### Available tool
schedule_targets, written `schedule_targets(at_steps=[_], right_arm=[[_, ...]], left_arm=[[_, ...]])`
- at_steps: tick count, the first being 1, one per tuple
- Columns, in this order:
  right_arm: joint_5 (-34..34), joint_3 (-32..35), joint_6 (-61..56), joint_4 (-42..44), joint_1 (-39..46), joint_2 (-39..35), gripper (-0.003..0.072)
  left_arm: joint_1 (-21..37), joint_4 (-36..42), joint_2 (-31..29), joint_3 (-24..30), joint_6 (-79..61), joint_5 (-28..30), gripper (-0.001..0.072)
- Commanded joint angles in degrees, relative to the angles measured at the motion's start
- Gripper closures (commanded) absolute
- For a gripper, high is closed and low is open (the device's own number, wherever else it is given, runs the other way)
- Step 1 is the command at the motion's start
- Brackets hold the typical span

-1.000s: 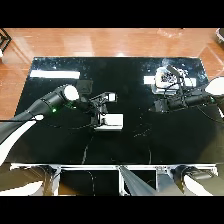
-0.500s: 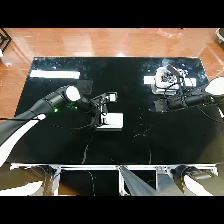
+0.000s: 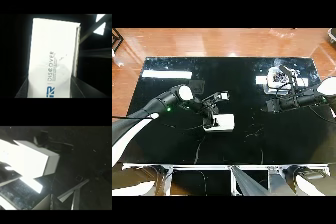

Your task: Fold the box and place the chain.

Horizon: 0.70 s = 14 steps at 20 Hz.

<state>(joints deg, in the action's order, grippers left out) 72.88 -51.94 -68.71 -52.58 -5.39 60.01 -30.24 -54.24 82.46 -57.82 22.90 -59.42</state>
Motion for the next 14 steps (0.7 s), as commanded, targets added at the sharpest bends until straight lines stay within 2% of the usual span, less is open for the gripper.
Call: schedule_targets(at_steps=[1,3,5,8,10,14], right_arm=[[-0.04,0.00,-0.04,0.02,0.00,-0.02,0.0669],[0.00,0.00,-0.02,0.02,0.00,-0.02,0.0670],[0.00,0.00,-0.04,0.02,0.00,-0.02,0.0670],[-0.09,0.00,-0.02,0.00,0.00,-0.02,0.0670],[-0.28,0.00,-0.02,0.00,0.00,-0.02,0.0669],[-1.60,0.00,-0.02,0.04,0.00,-0.02,0.0670]], left_arm=[[0.59,-4.31,-0.39,-2.71,9.53,-5.03,0.0689],[2.89,-6.78,-1.90,-5.31,14.82,-7.06,0.0689],[7.78,-8.66,-4.35,-7.54,19.23,-8.20,0.0689],[19.93,-10.34,-7.17,-10.23,22.25,-8.41,0.0689],[29.77,-10.23,-7.30,-11.06,27.19,-5.57,0.0689],[46.64,-8.94,-2.97,-12.02,36.74,5.73,0.0689]])
